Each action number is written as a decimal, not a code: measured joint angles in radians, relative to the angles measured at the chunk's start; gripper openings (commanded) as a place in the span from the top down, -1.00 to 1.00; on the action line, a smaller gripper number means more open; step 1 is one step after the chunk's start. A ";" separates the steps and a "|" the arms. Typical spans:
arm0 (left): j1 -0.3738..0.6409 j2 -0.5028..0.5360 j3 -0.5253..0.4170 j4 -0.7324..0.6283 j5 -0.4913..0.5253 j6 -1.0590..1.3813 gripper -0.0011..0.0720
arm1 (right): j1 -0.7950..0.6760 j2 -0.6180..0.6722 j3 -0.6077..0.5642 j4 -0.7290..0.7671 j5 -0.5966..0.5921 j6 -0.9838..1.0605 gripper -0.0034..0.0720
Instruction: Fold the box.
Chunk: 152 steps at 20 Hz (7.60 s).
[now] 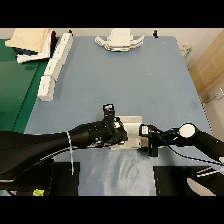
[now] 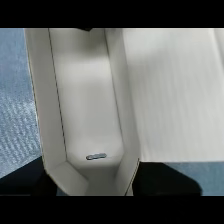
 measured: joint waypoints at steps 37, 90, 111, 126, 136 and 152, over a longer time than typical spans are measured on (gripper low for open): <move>0.570 0.385 -0.571 -1.004 0.418 2.799 -0.91 | 0.000 0.000 0.000 -0.003 -0.004 0.000 -0.62; 0.348 0.239 -0.586 -1.124 0.653 2.838 -0.28 | 0.000 0.000 0.000 -0.003 -0.003 0.000 -0.62; 0.348 0.238 -0.586 -1.123 0.651 2.839 -0.28 | -0.013 0.477 0.005 -0.169 0.099 0.569 -1.00; 0.348 0.238 -0.586 -1.123 0.650 2.839 -0.28 | -0.002 0.323 0.010 0.311 0.086 1.289 0.20; 0.348 0.238 -0.586 -1.123 0.650 2.839 -0.28 | -0.002 -0.087 0.218 0.309 0.056 1.243 0.39; 0.348 0.238 -0.586 -1.123 0.650 2.840 -0.28 | 0.000 -0.376 0.324 0.239 0.094 1.165 0.39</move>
